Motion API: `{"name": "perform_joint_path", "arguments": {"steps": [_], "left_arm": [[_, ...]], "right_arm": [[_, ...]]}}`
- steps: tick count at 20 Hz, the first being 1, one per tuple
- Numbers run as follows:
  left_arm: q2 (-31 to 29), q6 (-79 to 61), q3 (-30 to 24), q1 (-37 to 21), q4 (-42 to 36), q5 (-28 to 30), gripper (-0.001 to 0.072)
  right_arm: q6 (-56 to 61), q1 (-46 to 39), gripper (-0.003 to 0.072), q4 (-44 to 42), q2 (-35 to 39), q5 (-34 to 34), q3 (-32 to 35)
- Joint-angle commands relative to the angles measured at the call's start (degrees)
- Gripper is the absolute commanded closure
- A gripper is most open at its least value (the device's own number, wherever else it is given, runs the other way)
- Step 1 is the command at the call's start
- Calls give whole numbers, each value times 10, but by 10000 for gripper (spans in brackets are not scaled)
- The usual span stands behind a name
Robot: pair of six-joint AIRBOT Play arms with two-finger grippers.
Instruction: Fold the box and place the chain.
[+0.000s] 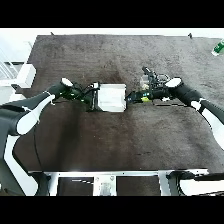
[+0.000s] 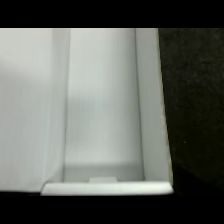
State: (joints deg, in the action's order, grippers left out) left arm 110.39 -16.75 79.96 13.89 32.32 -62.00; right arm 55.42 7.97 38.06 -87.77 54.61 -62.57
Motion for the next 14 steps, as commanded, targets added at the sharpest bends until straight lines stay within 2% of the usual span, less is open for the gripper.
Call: {"name": "perform_joint_path", "arguments": {"steps": [1,6,14], "left_arm": [[0,0,0,0,0,0,227],[0,0,0,0,0,0,227],[0,0,0,0,0,0,227]], "right_arm": [[8,3,310,1,-7,-10,-2],[19,26,310,15,-28,-10,-7],[145,63,308,140,-42,-10,-56]]}}
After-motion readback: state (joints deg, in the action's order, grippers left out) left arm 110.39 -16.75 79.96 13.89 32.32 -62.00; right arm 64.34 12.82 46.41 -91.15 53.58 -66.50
